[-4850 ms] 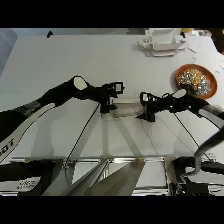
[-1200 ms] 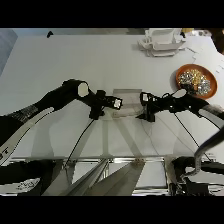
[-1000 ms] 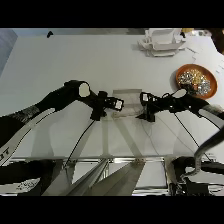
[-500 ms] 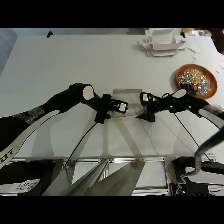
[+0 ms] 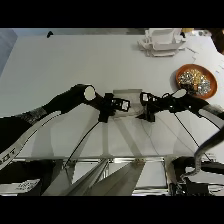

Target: Fold the box and place the chain.

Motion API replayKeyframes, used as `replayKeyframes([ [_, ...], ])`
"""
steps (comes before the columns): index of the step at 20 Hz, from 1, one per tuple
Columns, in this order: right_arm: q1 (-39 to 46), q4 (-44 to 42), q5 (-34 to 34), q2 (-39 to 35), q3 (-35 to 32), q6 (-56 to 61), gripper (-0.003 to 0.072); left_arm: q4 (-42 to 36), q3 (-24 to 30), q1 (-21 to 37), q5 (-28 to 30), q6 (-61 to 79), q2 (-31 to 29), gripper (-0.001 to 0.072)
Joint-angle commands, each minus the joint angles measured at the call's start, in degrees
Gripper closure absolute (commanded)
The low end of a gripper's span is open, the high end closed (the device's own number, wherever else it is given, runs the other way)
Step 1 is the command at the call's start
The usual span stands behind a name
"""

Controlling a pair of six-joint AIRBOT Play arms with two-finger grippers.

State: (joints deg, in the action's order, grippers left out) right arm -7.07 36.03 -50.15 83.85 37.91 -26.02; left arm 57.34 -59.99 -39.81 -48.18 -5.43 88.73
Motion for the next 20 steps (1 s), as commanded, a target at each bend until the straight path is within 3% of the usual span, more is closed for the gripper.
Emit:
replayKeyframes([
  [1, 0.0, 0.0, 0.0, 0.0, 0.0, 0.0, 0.0252, -1.5, 0.0, -0.7, 2.8, -0.2, 0.8, 0.0577],
  [5, 0.0, 0.0, 0.0, 0.0, 0.0, 0.0, 0.0252, -1.6, 0.0, -1.1, 4.5, -2.3, 1.4, 0.0571],
  [7, 0.0, 0.0, 0.0, 0.0, 0.0, 0.0, 0.0252, -1.5, 0.0, -1.1, 4.4, -3.9, 1.4, 0.0507],
  [10, 0.0, 0.0, 0.0, 0.0, 0.0, 0.0, 0.0252, -0.9, 0.0, -1.1, 4.0, -3.8, 1.5, 0.028],
  [11, 0.0, 0.0, 0.0, 0.0, 0.0, 0.0, 0.0252, -1.0, 0.0, -1.1, 4.1, -3.8, 1.6, 0.0248],
  [14, 0.0, 0.0, 0.0, 0.0, 0.0, 0.0, 0.0252, -1.0, 0.0, -1.1, 3.6, -3.9, 1.5, 0.0247],
  [16, 0.0, 0.0, 0.0, 0.0, 0.0, 0.0, 0.0252, -1.0, 0.0, -1.1, 1.9, -4.1, 0.9, 0.0266],
  [17, 0.0, 0.0, 0.0, 0.0, 0.0, 0.0, 0.0252, -0.9, 0.0, -0.8, 0.4, -6.8, 0.0, 0.0389],
  [18, 0.0, 0.0, 0.0, 0.0, 0.0, 0.0, 0.0252, 0.0, 0.0, -0.7, -1.4, -10.7, -1.4, 0.0588],
  [19, 0.0, 0.0, 0.0, 0.0, 0.0, 0.0, 0.0252, 0.9, 0.0, -0.4, -3.8, -13.9, -2.7, 0.0704],
  [20, 0.0, 0.0, 0.0, 0.0, 0.0, 0.0, 0.0252, 1.9, 0.0, 0.1, -6.4, -17.1, -4.2, 0.0706],
])
